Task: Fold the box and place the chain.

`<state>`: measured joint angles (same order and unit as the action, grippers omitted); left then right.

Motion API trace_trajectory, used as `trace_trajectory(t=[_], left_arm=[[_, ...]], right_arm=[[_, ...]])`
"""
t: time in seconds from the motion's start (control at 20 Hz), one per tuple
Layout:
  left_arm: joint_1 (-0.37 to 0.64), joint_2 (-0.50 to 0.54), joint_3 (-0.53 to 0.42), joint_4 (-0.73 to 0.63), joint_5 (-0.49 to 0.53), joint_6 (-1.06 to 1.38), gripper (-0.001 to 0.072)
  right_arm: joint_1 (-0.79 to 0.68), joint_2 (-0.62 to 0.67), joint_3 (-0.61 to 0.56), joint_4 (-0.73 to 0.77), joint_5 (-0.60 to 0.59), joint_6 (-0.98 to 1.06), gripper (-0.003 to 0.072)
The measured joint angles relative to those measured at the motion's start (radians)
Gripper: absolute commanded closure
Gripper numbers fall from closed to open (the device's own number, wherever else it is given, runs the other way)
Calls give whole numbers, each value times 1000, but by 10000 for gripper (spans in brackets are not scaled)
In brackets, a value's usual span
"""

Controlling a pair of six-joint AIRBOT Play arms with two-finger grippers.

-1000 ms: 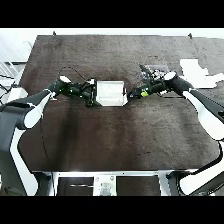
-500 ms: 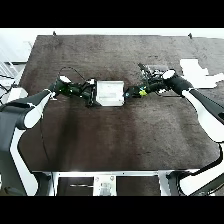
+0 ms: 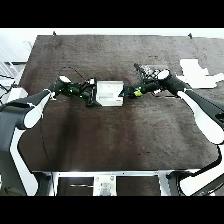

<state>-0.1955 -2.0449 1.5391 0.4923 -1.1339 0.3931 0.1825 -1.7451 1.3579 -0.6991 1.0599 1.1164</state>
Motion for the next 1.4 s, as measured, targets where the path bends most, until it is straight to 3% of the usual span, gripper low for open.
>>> trace_trajectory(t=[0.55, 1.05, 1.4], left_arm=[[0, 0, 0, 0, -1, 0, 347], [0, 0, 0, 0, -1, 0, 347], [0, 0, 0, 0, -2, 0, 347]], right_arm=[[81, -9, 52, -237, -40, 215, 231], [190, -48, 159, -586, -51, 630, 234], [227, -60, 179, -669, -71, 821, 236]])
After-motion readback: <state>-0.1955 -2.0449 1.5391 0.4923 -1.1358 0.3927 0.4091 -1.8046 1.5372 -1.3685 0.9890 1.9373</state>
